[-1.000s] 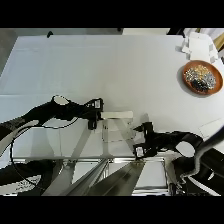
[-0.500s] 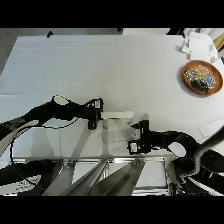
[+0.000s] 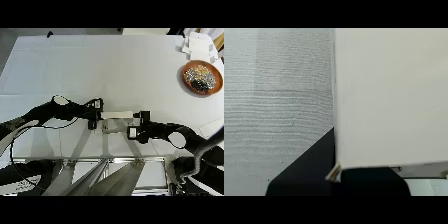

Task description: Fold the box and place the chain.

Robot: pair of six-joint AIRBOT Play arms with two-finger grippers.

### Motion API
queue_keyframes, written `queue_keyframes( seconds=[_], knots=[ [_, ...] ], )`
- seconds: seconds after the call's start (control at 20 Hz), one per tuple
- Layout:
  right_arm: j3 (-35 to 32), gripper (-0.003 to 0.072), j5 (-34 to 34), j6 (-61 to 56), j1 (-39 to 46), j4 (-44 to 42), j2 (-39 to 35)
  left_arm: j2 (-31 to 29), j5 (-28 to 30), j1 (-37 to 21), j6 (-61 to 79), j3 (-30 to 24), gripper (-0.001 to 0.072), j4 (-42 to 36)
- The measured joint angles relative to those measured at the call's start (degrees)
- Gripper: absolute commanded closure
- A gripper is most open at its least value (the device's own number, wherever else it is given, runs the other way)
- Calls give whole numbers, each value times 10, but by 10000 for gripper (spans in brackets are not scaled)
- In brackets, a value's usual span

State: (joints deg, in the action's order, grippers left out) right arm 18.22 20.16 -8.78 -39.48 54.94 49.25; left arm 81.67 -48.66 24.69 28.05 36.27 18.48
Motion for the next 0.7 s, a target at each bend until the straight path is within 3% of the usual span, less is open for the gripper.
queue_keyframes(
  seconds=[0.7],
  knots=[
    [8,-2,44,28,67,-112,2,0,0,0,0,0,699,0]
  ],
)
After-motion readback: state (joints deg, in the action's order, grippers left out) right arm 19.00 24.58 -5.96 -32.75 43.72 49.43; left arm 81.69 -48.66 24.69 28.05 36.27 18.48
